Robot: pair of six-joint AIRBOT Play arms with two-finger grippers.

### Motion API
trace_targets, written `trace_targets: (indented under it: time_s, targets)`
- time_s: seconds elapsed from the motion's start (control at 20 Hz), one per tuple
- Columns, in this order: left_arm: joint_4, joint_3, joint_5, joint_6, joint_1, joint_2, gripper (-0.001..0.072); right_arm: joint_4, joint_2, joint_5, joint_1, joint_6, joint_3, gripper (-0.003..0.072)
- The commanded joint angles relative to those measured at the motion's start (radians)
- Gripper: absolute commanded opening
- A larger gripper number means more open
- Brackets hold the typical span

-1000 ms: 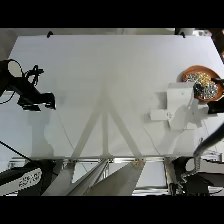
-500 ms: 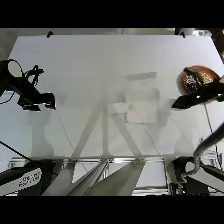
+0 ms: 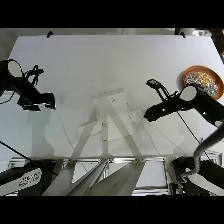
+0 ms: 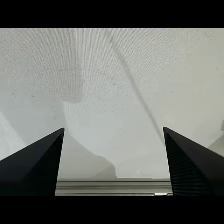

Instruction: Fold the box and place the chain.

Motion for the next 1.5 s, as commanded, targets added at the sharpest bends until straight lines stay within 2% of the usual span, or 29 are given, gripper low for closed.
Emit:
trace_targets:
  time_s: [0.0,0.15,0.35,0.5,0.65,0.75,1.15,1.45]
  targets:
    - [-0.001,0.000,0.000,0.003,0.001,0.001,0.0695,-0.107,0.016,-0.125,0.060,0.187,-0.018,0.0017]
    - [-0.001,0.000,0.042,0.003,0.002,0.001,0.0695,-0.146,0.093,-0.179,0.061,0.243,-0.082,0.0017]
    - [-0.063,0.000,0.170,0.021,0.002,0.001,0.0694,-0.146,0.222,-0.203,0.060,0.251,-0.186,0.0017]
    - [-0.291,0.000,0.233,0.214,0.000,0.000,0.0694,-0.146,0.232,-0.201,0.061,0.251,-0.207,0.0018]
    - [-0.623,0.000,0.219,0.552,-0.027,0.000,0.0694,-0.146,0.232,-0.209,0.060,0.250,-0.207,0.0018]
    - [-0.739,0.000,0.219,0.695,-0.069,-0.001,0.0694,-0.146,0.232,-0.212,0.060,0.250,-0.207,0.0019]
    - [-0.822,0.000,0.276,0.743,-0.231,0.000,0.0695,-0.146,0.232,-0.211,0.061,0.242,-0.207,0.0019]
    - [-0.812,0.000,0.232,0.748,-0.251,0.000,0.0695,-0.146,0.232,-0.211,0.061,0.242,-0.207,0.0019]
